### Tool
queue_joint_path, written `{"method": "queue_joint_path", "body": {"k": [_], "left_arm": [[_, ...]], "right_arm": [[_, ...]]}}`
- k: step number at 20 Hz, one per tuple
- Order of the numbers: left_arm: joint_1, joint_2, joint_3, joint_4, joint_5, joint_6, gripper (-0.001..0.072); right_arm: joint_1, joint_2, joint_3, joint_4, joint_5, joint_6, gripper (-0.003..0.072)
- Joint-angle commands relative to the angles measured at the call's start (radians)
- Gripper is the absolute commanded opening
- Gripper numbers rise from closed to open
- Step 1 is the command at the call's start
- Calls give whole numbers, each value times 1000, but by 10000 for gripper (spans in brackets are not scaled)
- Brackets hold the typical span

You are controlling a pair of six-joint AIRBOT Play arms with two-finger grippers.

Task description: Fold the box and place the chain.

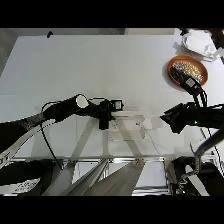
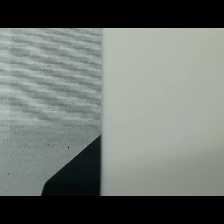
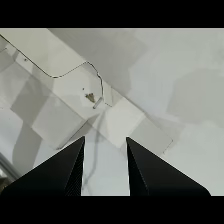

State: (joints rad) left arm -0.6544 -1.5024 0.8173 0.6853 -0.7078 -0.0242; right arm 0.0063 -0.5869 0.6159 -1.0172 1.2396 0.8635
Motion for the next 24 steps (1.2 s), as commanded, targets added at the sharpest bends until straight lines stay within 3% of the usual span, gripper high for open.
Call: {"method": "queue_joint_path", "body": {"k": [1,24], "left_arm": [[0,0,0,1,-10,-3,11],[0,15,0,57,-22,-52,7]], "right_arm": [[1,1,1,0,0,0,296],[1,1,1,0,-14,0,296]]}}
